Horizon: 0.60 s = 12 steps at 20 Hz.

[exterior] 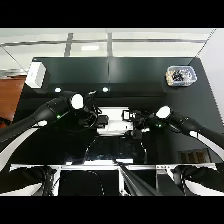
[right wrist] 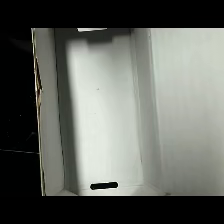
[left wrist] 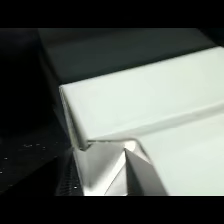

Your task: Fold the box and place the chain.

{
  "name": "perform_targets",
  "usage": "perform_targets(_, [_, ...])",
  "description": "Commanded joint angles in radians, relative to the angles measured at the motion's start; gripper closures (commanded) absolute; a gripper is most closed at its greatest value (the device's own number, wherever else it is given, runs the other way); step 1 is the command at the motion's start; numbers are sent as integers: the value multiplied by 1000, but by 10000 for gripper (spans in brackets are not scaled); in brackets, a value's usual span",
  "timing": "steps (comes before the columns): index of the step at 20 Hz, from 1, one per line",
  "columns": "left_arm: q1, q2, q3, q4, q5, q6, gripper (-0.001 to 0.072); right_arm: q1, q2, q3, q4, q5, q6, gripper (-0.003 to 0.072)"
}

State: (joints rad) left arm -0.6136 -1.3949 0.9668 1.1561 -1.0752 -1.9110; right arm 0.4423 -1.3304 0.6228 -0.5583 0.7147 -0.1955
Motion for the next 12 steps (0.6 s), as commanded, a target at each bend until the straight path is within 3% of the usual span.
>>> perform_targets(1, [-5, -3, 7, 65, -9, -85, 362, 1, 0, 1, 0, 0, 0, 620])
perform_targets(3, [-11, -10, 9, 85, -9, -124, 435, 1, 0, 1, 0, 0, 0, 620])
perform_targets(6, [-55, -46, 53, 156, -17, -190, 435, 1, -1, 1, 0, 0, 0, 620])
perform_targets(9, [-95, -100, 111, 261, -92, -262, 435, 1, -1, 0, 0, 0, 0, 620])
perform_targets(12, [-110, -114, 120, 299, -107, -327, 434, 1, 0, 1, 0, 0, 0, 620])
